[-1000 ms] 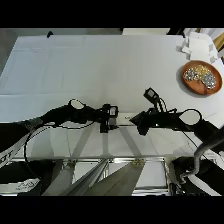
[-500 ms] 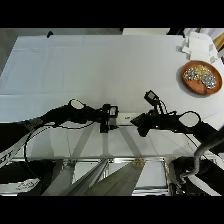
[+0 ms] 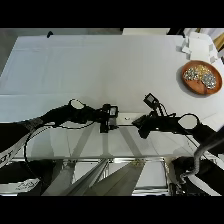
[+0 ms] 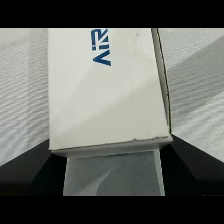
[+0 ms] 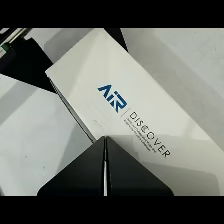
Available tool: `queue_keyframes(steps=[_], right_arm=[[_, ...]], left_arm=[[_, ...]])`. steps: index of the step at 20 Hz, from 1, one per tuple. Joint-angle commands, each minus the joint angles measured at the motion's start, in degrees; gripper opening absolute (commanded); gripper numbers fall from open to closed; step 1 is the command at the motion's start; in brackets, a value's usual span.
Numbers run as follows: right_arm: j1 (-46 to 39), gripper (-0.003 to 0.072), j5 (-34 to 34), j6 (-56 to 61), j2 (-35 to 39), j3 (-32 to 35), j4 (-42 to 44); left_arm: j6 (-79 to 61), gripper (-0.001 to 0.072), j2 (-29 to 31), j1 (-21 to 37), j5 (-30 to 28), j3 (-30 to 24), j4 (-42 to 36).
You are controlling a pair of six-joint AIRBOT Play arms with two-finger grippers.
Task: Fold the box and place the chain.
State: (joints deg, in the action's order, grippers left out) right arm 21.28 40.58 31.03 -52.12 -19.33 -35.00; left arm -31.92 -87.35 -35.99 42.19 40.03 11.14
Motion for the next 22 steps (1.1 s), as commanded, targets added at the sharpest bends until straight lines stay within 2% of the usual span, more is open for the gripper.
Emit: queue_keyframes(steps=[1, 12, 16, 17, 19, 20, 22], right_arm=[[-0.02, 0.0017, -0.61, 0.87, -0.04, 0.13, -2.32], [-0.04, 0.0017, -1.14, 2.16, -0.02, -0.24, -2.71], [-0.04, 0.0016, 4.15, 3.65, 0.04, -7.98, -3.87], [-0.04, 0.0016, 5.51, 8.17, 0.04, -11.37, -7.67], [-0.04, 0.0016, 10.36, 22.97, 0.02, -19.17, -23.06], [-0.04, 0.0016, 14.38, 32.13, 0.02, -23.45, -33.29], [-0.33, 0.0016, 23.71, 40.72, 0.02, -30.49, -48.43]], left_arm=[[0.00, 0.0073, 0.02, 0.04, 0.04, 0.04, 0.00], [0.00, 0.0073, 0.02, 0.04, 0.04, 0.04, 0.02], [0.00, 0.0073, 0.02, 0.04, 0.02, 0.04, 0.02], [0.00, 0.0073, 0.02, 0.04, 0.02, 0.07, 0.02], [0.00, 0.0073, 0.02, 0.04, 0.02, 0.04, 0.00], [0.00, 0.0073, 0.02, 0.04, 0.04, 0.04, 0.02], [0.00, 0.0073, 0.02, 0.04, 0.04, 0.04, 0.02]])
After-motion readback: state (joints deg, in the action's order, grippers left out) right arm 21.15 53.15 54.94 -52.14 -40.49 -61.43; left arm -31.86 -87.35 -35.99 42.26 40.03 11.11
